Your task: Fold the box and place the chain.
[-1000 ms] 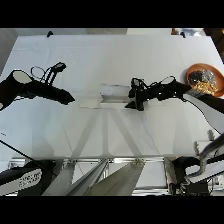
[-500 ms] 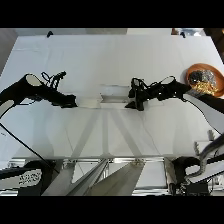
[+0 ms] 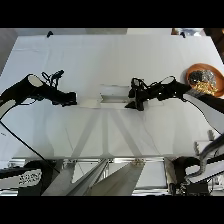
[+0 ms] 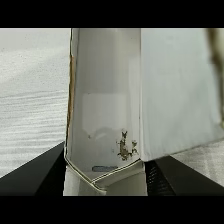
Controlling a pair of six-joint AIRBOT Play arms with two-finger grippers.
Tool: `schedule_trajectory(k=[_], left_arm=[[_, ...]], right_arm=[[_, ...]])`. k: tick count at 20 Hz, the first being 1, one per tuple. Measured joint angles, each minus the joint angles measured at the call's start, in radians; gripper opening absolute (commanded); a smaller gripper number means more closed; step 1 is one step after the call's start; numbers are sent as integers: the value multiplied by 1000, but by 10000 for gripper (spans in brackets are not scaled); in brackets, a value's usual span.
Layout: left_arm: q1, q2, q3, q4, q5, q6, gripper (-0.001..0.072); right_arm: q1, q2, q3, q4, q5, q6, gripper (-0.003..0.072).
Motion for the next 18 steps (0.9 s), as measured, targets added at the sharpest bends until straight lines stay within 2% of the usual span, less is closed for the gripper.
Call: schedule_trajectory(k=[8, 15, 18], left_arm=[[-35, -29, 0, -2, 19, -13, 6], [-46, -24, 0, -2, -23, -9, 6], [-47, -19, 0, -53, -13, 12, 6]], right_arm=[[0, 0, 0, 0, 0, 0, 242], [0, 0, 0, 0, 0, 0, 242], [0, 0, 0, 0, 0, 0, 242]])
